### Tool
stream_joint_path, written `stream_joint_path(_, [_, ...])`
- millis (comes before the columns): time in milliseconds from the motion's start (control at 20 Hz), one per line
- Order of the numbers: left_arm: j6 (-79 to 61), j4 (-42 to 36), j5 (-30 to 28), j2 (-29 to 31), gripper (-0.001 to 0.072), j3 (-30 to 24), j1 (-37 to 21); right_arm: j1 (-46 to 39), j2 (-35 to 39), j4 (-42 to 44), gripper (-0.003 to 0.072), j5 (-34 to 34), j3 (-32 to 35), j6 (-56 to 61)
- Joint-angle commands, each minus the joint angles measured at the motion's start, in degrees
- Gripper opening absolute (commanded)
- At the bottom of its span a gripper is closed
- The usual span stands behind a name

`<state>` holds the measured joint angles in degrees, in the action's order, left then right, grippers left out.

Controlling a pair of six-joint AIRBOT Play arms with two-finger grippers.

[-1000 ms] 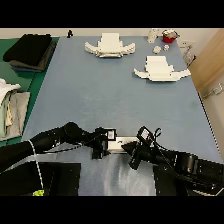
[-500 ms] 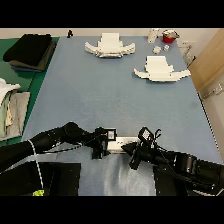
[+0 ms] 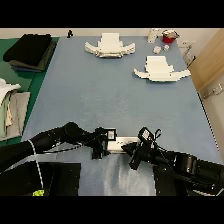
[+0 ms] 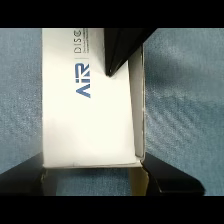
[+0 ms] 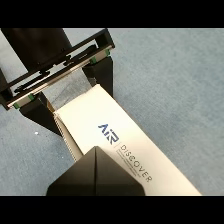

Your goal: Fold the box.

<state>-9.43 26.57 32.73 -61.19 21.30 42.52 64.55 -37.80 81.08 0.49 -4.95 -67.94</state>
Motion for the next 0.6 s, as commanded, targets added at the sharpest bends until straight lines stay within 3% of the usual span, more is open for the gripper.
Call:
stream_joint_path(0, [0.0,0.0,0.0,0.0,0.0508,0.0,0.0,0.0,0.0,0.0,0.0005,0.2,-0.1,0.0])
stream_joint_path(550, [0.0,0.0,0.0,0.0,0.0508,0.0,0.0,-0.3,8.5,-2.1,0.0006,4.0,-1.1,0.0])
